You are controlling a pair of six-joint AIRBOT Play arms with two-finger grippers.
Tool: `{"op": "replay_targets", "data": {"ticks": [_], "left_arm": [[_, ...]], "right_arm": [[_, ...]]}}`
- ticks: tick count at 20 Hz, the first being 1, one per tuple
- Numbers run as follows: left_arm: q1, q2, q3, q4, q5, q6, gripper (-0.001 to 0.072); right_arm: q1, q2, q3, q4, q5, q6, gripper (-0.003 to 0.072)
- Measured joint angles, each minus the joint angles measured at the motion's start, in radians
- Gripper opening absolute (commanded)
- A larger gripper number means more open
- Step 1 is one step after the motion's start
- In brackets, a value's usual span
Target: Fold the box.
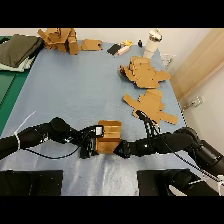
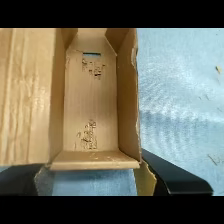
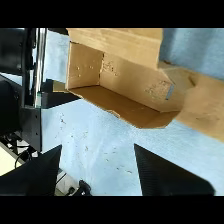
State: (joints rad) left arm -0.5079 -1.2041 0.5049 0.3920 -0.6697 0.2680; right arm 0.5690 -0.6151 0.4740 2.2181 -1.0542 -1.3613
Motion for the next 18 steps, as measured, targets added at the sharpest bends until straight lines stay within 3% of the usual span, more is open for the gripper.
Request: {"op": "replay_targets", "data": {"ticks": [13,15,18], "left_arm": [[-0.046,-0.001,0.0,0.025,0.077,-0.067,0.0697],[-0.047,-0.001,0.0,0.025,0.077,-0.074,0.0697],[-0.047,-0.001,0.0,0.028,0.067,-0.074,0.0686]], "right_arm": [[0.0,-0.002,0.0,0.019,0.0,0.0,0.0696],[0.0,-0.002,0.0,0.019,0.0,0.0,0.0631],[0.0,-0.002,0.0,0.02,0.0,0.0,0.0628]]}}
